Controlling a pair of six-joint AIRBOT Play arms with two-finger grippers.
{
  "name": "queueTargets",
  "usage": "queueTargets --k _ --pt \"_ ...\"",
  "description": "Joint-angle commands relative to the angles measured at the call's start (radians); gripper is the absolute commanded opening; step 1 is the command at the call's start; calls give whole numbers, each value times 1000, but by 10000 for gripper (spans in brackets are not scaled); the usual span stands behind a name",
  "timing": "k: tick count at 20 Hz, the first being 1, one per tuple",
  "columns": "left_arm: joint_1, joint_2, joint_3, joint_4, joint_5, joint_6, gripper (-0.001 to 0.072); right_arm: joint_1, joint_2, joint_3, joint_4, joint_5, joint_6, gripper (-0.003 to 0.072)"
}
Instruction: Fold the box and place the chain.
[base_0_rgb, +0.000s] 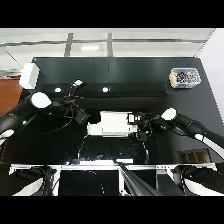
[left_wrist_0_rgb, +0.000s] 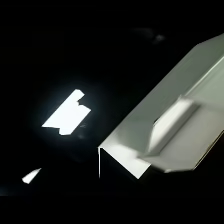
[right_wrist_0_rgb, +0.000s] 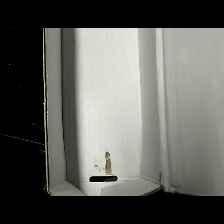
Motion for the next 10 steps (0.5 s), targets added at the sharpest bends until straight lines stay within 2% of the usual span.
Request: queueTargets --k 1,2,4,8,10 --pt "25 122 -67 45 -37 253 28 1 0 0 -1 0 0 473" --pt "13 129 -76 50 -39 309 120 1 0 0 -1 0 0 473" --pt "-23 128 -78 50 10 385 720 1 0 0 -1 0 0 473" --pt "-151 124 -77 91 142 589 712 1 0 0 -1 0 0 473" --pt "-193 113 -76 153 163 573 700 1 0 0 -1 0 0 473"
